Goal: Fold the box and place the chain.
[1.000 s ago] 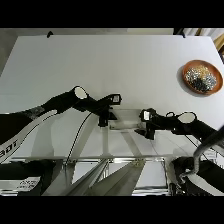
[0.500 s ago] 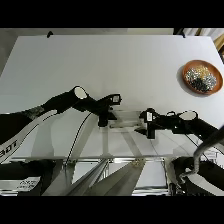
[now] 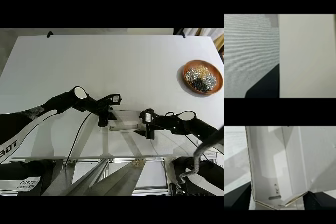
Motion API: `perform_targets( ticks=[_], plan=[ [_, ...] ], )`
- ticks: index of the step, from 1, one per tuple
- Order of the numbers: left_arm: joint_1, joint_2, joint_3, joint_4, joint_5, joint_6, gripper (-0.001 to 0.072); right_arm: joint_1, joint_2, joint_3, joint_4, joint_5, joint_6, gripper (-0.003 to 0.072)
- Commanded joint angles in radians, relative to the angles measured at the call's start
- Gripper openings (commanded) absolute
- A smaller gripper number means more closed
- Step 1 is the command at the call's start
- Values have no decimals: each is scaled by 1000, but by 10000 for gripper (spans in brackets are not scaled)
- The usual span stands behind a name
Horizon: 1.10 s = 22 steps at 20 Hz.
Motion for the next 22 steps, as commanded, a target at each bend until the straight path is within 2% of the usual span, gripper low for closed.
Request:
perform_targets(
  ticks=[1,6,8,13,22],
  plan=[
    [0,0,0,0,0,0,10,18,-1,0,3,-27,21,664],
    [0,0,0,0,1,0,10,18,-1,0,3,-32,20,650],
    [0,0,0,0,1,0,10,18,-1,0,2,-54,20,570],
    [0,0,0,0,1,0,10,80,-1,0,-1,-88,28,569],
    [0,0,0,0,0,0,10,80,-1,0,-9,-114,102,569]
  ],
)
